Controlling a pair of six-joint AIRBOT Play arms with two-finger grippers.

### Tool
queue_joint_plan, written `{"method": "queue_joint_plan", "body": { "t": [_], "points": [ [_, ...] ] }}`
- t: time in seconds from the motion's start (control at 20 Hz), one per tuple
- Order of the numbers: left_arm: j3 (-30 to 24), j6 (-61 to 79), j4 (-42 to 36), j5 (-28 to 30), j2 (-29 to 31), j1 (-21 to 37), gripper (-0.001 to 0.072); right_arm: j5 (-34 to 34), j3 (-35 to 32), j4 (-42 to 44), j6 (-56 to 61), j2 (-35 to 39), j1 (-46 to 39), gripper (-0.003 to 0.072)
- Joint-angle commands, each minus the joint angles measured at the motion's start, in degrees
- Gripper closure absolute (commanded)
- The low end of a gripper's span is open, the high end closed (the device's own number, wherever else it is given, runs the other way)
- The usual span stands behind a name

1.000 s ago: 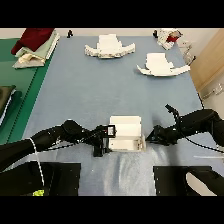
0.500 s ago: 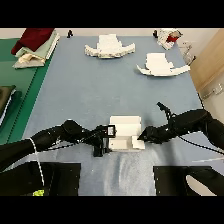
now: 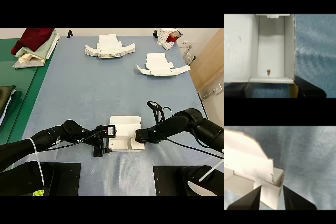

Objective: Fold the box.

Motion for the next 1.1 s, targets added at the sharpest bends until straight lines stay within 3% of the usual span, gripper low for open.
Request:
{"method": "queue_joint_plan", "body": {
  "t": [0.0, 0.25, 0.55, 0.7, 0.75, 1.05],
  "points": [
    [0.0, 0.0, 0.0, 0.0, 0.0, 0.0, 0.0190, 0.5, 1.8, -8.6, 13.4, -1.7, 7.2, 0.0266],
    [0.0, 0.0, 0.0, 0.0, 0.0, 0.0, 0.0190, 0.3, 5.4, -13.1, 21.5, -9.5, 12.8, 0.0272],
    [0.0, 0.0, 0.0, 0.0, 0.0, 0.0, 0.0190, -5.0, 9.2, -19.8, 30.7, -13.9, 15.8, 0.0284],
    [0.0, 0.0, 0.0, 0.0, 0.0, 0.0, 0.0190, -5.5, 9.2, -20.2, 31.4, -14.1, 15.8, 0.0483],
    [0.0, 0.0, 0.0, 0.0, 0.0, 0.0, 0.0190, -5.8, 9.2, -20.2, 31.4, -14.1, 15.8, 0.0683],
    [0.0, 0.0, 0.0, 0.0, 0.0, 0.0, 0.0190, -6.4, 9.2, -20.1, 31.4, -14.1, 15.8, 0.0684]
  ]
}}
